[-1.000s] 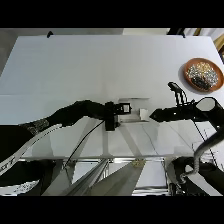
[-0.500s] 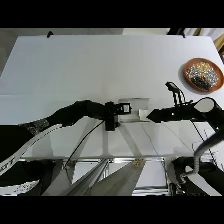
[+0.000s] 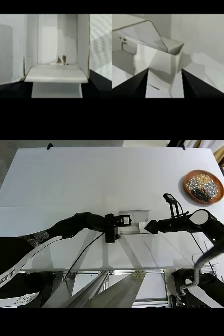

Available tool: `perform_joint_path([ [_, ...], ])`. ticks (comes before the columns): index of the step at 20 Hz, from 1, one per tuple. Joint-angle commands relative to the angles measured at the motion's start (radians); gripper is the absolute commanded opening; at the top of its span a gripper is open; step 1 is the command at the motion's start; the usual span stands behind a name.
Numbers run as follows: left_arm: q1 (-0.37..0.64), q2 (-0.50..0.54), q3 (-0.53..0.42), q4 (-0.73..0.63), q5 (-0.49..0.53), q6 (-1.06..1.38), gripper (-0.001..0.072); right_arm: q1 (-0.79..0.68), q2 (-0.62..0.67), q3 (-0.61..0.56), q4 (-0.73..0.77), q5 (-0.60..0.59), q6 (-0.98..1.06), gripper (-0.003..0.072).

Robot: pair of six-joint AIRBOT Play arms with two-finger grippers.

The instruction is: Fold the box and place the chain.

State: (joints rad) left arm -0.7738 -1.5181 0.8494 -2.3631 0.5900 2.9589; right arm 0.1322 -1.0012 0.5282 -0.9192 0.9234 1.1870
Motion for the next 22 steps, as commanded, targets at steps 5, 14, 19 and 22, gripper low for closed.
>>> perform_joint_path([
  [5,0.0,0.001,0.0,0.0,0.0,0.0,0.0152,0.113,-0.073,0.074,-0.196,-0.018,0.223,0.0456],
  [14,0.0,0.001,0.0,0.0,0.0,0.0,0.0152,0.23,-0.12,0.158,-0.402,0.003,0.447,0.0455],
  [19,0.0,0.0,0.0,0.0,0.0,0.0,0.0152,0.317,-0.202,0.201,-0.48,0.064,0.526,0.0467],
  [22,0.0,0.001,0.0,0.0,0.0,0.0,0.0152,0.341,-0.211,0.212,-0.484,0.063,0.549,0.0474],
])
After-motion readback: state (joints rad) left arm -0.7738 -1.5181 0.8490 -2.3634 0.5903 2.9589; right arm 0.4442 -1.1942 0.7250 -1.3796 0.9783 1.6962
